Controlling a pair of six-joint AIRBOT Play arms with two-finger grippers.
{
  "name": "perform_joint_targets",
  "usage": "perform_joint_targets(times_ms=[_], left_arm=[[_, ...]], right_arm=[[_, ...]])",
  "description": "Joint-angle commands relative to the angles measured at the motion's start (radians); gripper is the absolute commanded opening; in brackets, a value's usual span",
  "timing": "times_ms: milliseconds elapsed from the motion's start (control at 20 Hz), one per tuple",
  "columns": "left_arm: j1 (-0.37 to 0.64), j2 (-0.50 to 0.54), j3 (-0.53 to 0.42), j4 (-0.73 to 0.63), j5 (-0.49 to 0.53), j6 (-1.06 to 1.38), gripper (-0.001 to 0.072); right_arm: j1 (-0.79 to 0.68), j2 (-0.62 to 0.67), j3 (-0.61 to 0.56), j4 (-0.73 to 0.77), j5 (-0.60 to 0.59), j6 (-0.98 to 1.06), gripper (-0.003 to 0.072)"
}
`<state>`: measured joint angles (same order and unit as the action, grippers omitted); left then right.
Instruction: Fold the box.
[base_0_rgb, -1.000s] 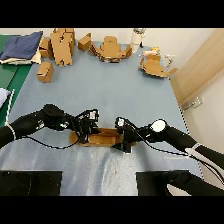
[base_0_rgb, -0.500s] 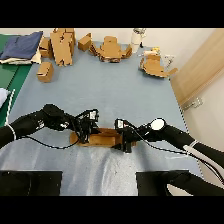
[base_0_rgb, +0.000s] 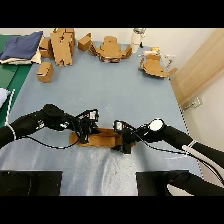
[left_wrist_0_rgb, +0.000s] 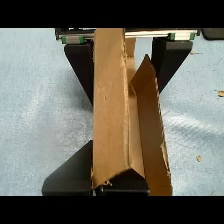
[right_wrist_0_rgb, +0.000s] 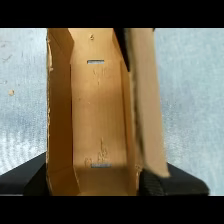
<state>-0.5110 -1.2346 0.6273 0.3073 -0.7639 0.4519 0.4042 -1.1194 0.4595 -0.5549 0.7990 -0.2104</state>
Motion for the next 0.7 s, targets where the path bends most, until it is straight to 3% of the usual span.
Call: perform_joint_targets(times_ms=[0,650], left_arm=[[0.000,-0.001,0.000,0.000,0.003,0.000,0.0014],[0.000,-0.001,0.000,0.000,0.006,0.000,0.0014]], right_arm=[[0.017,-0.005,-0.001,-0.014,-0.037,0.000,0.0720],[0.016,-0.033,0.000,-0.016,-0.066,0.000,0.0720]])
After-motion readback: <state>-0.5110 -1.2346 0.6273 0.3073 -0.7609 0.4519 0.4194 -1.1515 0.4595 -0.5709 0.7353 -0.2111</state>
